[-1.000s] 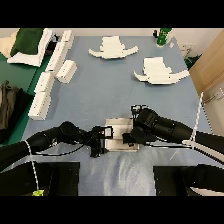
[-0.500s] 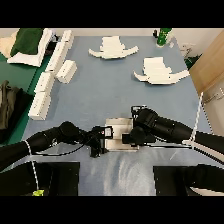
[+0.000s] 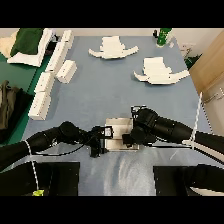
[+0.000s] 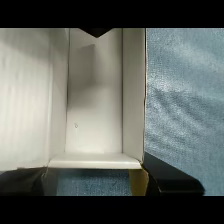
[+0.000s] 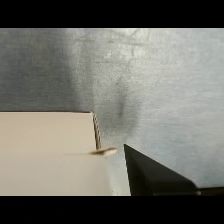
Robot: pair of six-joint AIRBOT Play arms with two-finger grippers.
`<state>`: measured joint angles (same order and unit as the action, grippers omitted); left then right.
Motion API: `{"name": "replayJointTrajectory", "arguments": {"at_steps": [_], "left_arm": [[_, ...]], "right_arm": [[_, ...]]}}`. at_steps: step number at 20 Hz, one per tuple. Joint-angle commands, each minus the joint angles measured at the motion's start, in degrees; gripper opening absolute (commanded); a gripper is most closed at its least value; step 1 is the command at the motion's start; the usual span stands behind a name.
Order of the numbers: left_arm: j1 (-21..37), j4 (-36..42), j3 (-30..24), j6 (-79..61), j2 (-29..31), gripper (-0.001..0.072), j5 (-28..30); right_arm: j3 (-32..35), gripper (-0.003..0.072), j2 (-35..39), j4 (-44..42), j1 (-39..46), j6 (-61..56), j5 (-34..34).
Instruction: Fold the box.
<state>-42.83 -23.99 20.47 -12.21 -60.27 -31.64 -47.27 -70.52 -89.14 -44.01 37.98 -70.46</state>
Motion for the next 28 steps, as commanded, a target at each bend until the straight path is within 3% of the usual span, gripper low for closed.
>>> {"name": "replayJointTrajectory", "arguments": {"at_steps": [1, 4, 8, 9, 10, 11, 13, 15, 18, 22, 25, 28], "left_arm": [[0.0, 0.0, 0.0, 0.0, 0.0, 0.0465, 0.0], [0.0, 0.0, 0.0, 0.0, 0.0, 0.0465, 0.0], [0.0, 0.0, 0.0, 0.0, 0.0, 0.0465, 0.0], [0.0, 0.0, 0.0, 0.0, 0.0, 0.0465, 0.0], [0.0, 0.0, 0.0, 0.0, 0.0, 0.0465, 0.0], [0.0, 0.0, 0.0, 0.0, 0.0, 0.0465, 0.0], [0.0, 0.0, 0.0, 0.0, 0.0, 0.0465, 0.0], [0.0, 0.0, 0.0, 0.0, 0.0, 0.0465, 0.0], [0.0, 0.0, 0.0, 0.0, 0.0, 0.0465, 0.0], [0.0, 0.0, 0.0, 0.0, 0.0, 0.0465, 0.0], [0.0, 0.0, 0.0, 0.0, 0.0, 0.0465, 0.0], [0.0, 0.0, 0.0, 0.0, 0.0, 0.0465, 0.0]], "right_arm": [[-0.7, 0.0571, 0.9, -1.4, 0.0, 0.7, -2.0], [-3.6, 0.057, 3.7, -0.8, 0.1, 2.3, -3.0], [-8.0, 0.056, 8.2, 5.2, 0.1, 2.9, -9.8], [-8.3, 0.0384, 9.6, 7.1, 0.1, 4.0, -11.7], [-8.3, 0.0075, 11.0, 9.5, 0.1, 5.9, -13.3], [-8.1, 0.0004, 12.2, 12.8, 0.1, 6.8, -15.1], [-7.3, 0.0003, 13.0, 16.5, 1.8, 9.2, -17.1], [-5.4, 0.0003, 12.5, 15.1, 7.6, 12.8, -14.6], [-1.9, 0.0002, 10.0, 3.7, 20.1, 22.3, -3.8], [-1.2, 0.0002, 3.5, -28.1, 37.0, 44.3, 4.2], [-2.9, 0.0002, -3.1, -50.5, 46.0, 61.2, 0.4], [-8.2, 0.0002, -10.2, -54.8, 47.1, 67.6, -12.4]]}}
